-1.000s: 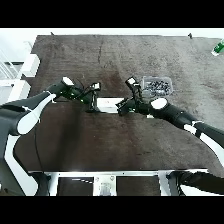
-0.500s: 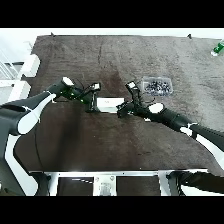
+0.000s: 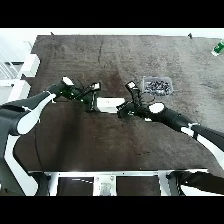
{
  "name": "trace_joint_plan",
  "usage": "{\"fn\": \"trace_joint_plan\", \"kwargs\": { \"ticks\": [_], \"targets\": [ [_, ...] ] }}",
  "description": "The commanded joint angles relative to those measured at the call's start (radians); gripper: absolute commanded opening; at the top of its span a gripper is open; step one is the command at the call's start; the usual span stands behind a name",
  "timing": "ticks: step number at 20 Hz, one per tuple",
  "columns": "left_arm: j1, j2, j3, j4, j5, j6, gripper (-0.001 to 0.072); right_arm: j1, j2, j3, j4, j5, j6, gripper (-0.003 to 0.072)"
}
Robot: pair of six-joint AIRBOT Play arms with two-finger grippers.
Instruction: Fold the box and place the chain.
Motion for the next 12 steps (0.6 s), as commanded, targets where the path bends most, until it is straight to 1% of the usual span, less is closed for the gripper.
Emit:
{"fn": "trace_joint_plan", "kwargs": {
  "ticks": [1, 5, 9, 10, 12],
  "targets": [
    [-0.001, 0.001, 0.0, 0.001, 0.003, 0.002, 0.047, -0.001, 0.16, 0.018, 0.03, -0.095, -0.008, 0.0015],
    [-0.001, 0.001, 0.0, 0.001, 0.002, 0.002, 0.047, -0.023, 0.344, 0.002, 0.029, -0.099, 0.055, 0.0015],
    [-0.001, 0.001, 0.0, 0.0, 0.002, 0.002, 0.047, -0.037, 0.464, -0.099, 0.026, -0.098, 0.065, 0.0015],
    [-0.001, 0.001, 0.0, 0.0, 0.002, 0.002, 0.0469, -0.045, 0.481, -0.136, 0.026, -0.089, 0.064, 0.0015],
    [-0.001, 0.001, 0.0, -0.003, 0.002, 0.002, 0.047, -0.081, 0.491, -0.198, 0.025, -0.005, 0.064, 0.0016]
  ]
}}
